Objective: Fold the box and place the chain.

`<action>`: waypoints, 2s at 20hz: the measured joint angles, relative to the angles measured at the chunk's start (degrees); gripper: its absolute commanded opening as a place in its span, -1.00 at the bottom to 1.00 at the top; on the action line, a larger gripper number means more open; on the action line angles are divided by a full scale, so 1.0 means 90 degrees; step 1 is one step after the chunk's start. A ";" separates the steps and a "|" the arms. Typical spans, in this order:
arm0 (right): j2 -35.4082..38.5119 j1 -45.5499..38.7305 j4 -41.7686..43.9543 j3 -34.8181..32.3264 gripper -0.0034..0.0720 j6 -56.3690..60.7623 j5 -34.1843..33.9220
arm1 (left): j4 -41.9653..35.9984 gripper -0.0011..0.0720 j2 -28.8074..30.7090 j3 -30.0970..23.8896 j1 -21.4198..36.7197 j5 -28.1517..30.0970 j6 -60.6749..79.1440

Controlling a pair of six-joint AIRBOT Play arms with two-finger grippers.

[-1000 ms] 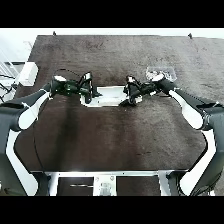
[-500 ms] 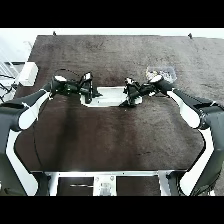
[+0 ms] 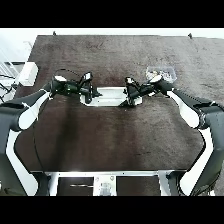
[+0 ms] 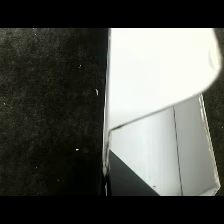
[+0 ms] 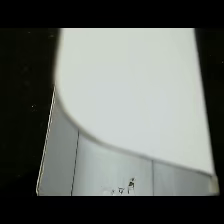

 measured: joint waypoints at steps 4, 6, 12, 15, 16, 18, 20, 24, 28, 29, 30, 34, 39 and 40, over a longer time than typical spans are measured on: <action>-0.0066 -0.0005 0.0036 0.0007 0.92 0.0056 0.0024 | 0.0000 -0.92 0.0000 0.0000 0.0000 0.0002 0.0000; -0.0112 -0.0034 0.0102 0.0015 0.92 0.0090 0.0051 | 0.0000 -0.92 0.0000 0.0000 0.0000 0.0002 0.0000; -0.0187 -0.0112 0.0289 0.0032 0.87 0.0136 0.0085 | -0.0002 -0.92 0.0000 0.0000 0.0000 0.0012 0.0000; -0.0202 -0.0119 0.0308 0.0046 0.87 0.0177 0.0090 | -0.0002 -0.92 0.0000 0.0000 0.0000 0.0012 0.0000; -0.0209 -0.0119 0.0306 0.0061 0.87 0.0202 0.0090 | 0.0000 -0.92 0.0000 0.0000 0.0000 0.0012 0.0000; -0.0221 -0.0121 0.0287 0.0087 0.87 0.0231 0.0090 | -0.0002 -0.92 0.0000 0.0000 0.0000 0.0017 0.0000; -0.0228 -0.0119 0.0250 0.0112 0.84 0.0257 0.0090 | -0.0002 -0.92 0.0000 0.0000 0.0000 0.0017 0.0000; -0.0228 -0.0117 0.0216 0.0131 0.84 0.0279 0.0087 | -0.0002 -0.92 0.0000 0.0000 0.0000 0.0015 0.0000; -0.0228 -0.0100 0.0175 0.0153 0.83 0.0289 0.0085 | -0.0002 -0.92 0.0000 0.0000 0.0000 0.0012 0.0000; -0.0228 -0.0090 0.0148 0.0163 0.83 0.0289 0.0083 | -0.0002 -0.92 0.0000 0.0000 0.0000 0.0010 0.0000; -0.0228 -0.0073 0.0117 0.0180 0.83 0.0294 0.0080 | 0.0000 -0.92 0.0000 0.0000 0.0000 0.0010 0.0000; -0.0228 -0.0029 0.0010 0.0226 0.64 0.0352 0.0056 | -0.0002 -0.92 0.0000 0.0000 0.0000 0.0007 0.0000; -0.0228 -0.0019 -0.0039 0.0238 0.64 0.0393 0.0044 | 0.0000 -0.92 0.0000 0.0000 0.0000 0.0005 0.0000; -0.0228 -0.0019 -0.0041 0.0238 0.64 0.0396 0.0036 | 0.0000 -0.92 0.0000 0.0000 0.0000 0.0007 0.0000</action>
